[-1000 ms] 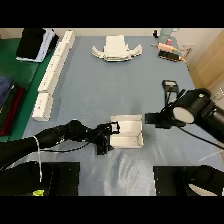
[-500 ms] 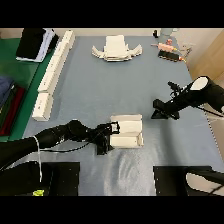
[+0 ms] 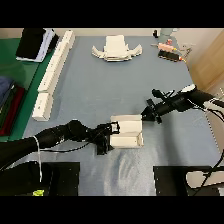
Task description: Fold the box.
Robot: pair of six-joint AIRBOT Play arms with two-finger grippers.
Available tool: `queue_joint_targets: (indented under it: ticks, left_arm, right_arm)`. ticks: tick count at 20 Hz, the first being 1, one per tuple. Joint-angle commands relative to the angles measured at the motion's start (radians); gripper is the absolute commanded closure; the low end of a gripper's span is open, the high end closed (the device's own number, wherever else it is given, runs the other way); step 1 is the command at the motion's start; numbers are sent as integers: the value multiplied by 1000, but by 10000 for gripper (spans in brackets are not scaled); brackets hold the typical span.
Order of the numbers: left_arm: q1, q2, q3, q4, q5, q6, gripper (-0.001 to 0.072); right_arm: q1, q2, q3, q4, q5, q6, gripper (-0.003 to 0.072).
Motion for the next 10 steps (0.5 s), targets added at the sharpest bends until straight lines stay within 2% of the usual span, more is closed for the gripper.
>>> queue_joint_targets:
  ticks: [1,10]
  left_arm:
    - [0,0,1,0,0,0,288]
    - [0,0,1,0,0,0,288]
  right_arm:
    - [43,-4,0,30,70,-95,680]
    - [128,111,0,-10,36,-280,680]
